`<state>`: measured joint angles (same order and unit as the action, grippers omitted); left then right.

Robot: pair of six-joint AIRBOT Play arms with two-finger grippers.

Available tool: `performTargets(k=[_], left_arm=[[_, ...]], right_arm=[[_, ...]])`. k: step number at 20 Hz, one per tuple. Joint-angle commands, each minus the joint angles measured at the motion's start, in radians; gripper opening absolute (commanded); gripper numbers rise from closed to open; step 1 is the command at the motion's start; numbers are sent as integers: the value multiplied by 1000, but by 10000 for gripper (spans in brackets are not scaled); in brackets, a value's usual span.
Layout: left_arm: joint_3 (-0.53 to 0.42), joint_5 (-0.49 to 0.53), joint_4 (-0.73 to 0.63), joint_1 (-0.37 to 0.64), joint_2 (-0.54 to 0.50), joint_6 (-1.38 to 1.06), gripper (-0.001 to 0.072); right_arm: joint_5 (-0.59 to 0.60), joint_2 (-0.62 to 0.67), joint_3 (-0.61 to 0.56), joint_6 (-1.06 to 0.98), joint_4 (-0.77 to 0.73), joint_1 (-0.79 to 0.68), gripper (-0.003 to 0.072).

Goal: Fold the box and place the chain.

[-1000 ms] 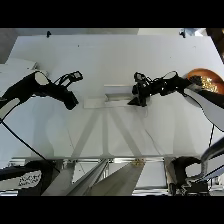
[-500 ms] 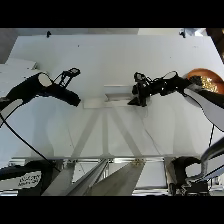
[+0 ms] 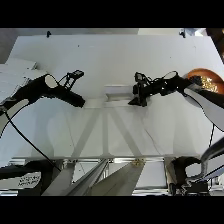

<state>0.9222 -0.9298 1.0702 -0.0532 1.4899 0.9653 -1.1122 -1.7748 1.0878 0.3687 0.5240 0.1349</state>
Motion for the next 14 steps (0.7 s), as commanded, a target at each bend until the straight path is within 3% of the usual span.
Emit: performTargets(k=[1,6,11,14], left_arm=[[0,-2,-27,-5,-12,3,11],[0,-16,-34,-2,-60,2,14],[-1,-54,-198,-4,-66,-65,14],[-2,-36,-224,-5,-65,-68,11]], right_arm=[[2,0,0,-2,-2,1,425],[1,0,0,-2,-2,1,425],[2,0,0,-2,-2,1,425],[2,0,0,-2,-1,1,425]])
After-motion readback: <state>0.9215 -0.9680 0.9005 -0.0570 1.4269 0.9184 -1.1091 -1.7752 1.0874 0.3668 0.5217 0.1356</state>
